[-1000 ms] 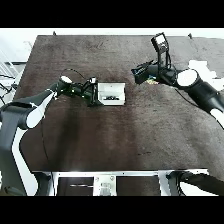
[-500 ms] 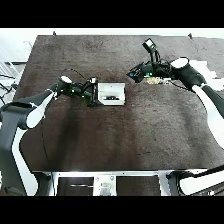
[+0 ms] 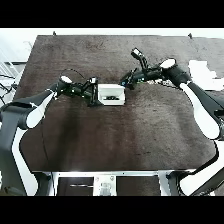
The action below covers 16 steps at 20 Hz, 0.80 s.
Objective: Fold the box and place the chain.
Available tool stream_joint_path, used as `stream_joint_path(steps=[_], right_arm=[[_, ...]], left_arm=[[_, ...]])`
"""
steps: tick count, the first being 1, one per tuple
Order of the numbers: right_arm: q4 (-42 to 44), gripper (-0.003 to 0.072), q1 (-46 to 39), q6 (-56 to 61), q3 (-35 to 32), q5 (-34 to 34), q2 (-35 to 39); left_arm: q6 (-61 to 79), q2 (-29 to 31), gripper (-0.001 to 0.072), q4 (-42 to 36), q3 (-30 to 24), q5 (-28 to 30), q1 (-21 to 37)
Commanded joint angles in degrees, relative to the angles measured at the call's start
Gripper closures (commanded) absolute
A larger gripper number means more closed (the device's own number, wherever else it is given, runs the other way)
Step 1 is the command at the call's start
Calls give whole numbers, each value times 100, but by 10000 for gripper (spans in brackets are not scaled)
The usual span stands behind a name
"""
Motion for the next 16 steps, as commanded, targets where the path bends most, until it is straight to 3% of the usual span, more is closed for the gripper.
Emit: stream_joint_path(steps=[1, 2, 16], right_arm=[[-87, 350, 192, -28, 24, 417, -35], [-131, 303, 245, -28, 24, 422, -37], [-302, 317, 476, -459, 24, 256, -105]], left_arm=[[0, 0, 292, 2, 2, 2, 2], [0, 0, 292, 2, 2, 2, 2], [0, 0, 292, 2, 2, 0, 2]])
